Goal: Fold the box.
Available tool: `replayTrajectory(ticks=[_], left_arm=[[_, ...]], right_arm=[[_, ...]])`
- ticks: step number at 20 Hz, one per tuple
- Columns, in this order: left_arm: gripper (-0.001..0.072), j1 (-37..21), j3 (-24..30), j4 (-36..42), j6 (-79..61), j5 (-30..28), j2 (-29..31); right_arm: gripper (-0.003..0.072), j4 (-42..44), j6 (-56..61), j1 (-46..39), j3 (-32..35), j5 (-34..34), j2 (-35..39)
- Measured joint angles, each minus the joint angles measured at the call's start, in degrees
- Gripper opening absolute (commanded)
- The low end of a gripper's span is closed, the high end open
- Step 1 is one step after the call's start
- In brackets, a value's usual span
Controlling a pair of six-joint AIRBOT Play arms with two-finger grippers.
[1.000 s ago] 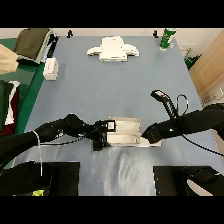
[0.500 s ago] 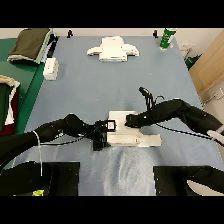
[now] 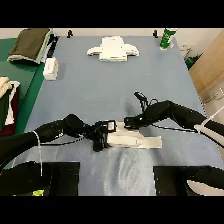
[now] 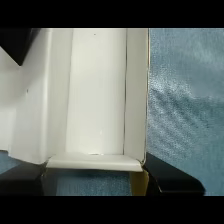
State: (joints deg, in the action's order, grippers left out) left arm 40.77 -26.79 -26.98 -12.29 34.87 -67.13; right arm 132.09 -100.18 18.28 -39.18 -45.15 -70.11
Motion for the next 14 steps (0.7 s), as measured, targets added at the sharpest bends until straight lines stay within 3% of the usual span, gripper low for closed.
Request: replayTrajectory(ticks=[6, 12, 14], left_arm=[[0.0491, 0.0, 0.0, 0.0, 0.1, -0.2, 0.0], [0.0491, 0.0, 0.0, 0.0, 0.1, -0.2, 0.0], [0.0491, 0.0, 0.0, 0.0, 0.1, -0.3, 0.0]], right_arm=[[0.0003, -1.1, -3.7, 0.0, -2.4, -1.0, 10.6], [0.0006, -9.5, -6.9, 0.1, -1.2, -17.7, 25.9], [0.0142, -11.1, -9.8, 0.0, 1.6, -23.2, 30.3]])
